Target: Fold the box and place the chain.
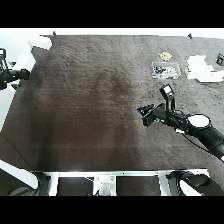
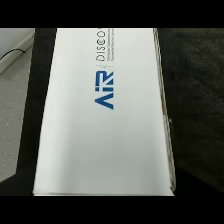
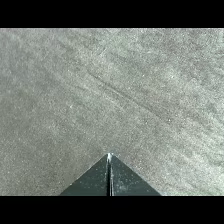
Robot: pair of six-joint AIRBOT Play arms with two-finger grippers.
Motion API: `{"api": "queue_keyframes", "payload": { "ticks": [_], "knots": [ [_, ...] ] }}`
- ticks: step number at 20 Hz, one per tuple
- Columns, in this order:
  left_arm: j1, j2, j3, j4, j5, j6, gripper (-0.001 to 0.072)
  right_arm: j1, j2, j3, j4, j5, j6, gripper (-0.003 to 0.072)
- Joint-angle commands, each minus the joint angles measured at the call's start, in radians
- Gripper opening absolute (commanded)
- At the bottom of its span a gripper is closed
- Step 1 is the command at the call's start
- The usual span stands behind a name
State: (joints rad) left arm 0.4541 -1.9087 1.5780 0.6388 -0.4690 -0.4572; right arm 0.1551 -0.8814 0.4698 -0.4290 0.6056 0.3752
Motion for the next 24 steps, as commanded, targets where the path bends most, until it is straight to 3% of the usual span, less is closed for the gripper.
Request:
{"api": "queue_keyframes", "payload": {
  "ticks": [1, 6, 7, 8, 9, 12, 15, 17, 24],
  "knots": [
    [0.004, -0.039, -0.002, -0.018, 0.036, 0.022, 0.0021, 0.000, -0.001, 0.000, 0.030, -0.015, 0.000, 0.0011],
    [0.004, -0.043, -0.002, -0.005, 0.043, 0.049, 0.0036, 0.000, -0.001, 0.000, 0.030, -0.016, 0.000, 0.0012],
    [0.004, -0.043, -0.002, 0.007, 0.072, 0.048, 0.0232, 0.000, -0.001, 0.000, 0.030, -0.016, 0.000, 0.0047],
    [0.010, -0.041, -0.002, 0.026, 0.107, 0.047, 0.0543, 0.000, -0.001, 0.000, 0.030, -0.015, 0.000, 0.0178],
    [0.019, -0.040, -0.002, 0.029, 0.117, 0.047, 0.0720, 0.000, -0.001, 0.000, 0.030, -0.015, -0.001, 0.0241],
    [0.034, -0.040, -0.002, 0.034, 0.071, 0.074, 0.0720, 0.000, -0.001, 0.000, 0.030, -0.016, 0.000, 0.0444],
    [0.034, -0.032, 0.006, 0.035, -0.005, 0.110, 0.0720, 0.000, -0.001, 0.000, 0.030, -0.023, -0.001, 0.0471],
    [0.034, -0.012, 0.011, 0.035, -0.076, 0.110, 0.0720, 0.000, -0.001, 0.000, 0.030, -0.027, 0.000, 0.0527],
    [0.034, 0.224, 0.011, 0.035, -0.274, 0.069, 0.0720, 0.000, 0.000, 0.000, 0.029, -0.041, 0.000, 0.0533]
  ]
}}
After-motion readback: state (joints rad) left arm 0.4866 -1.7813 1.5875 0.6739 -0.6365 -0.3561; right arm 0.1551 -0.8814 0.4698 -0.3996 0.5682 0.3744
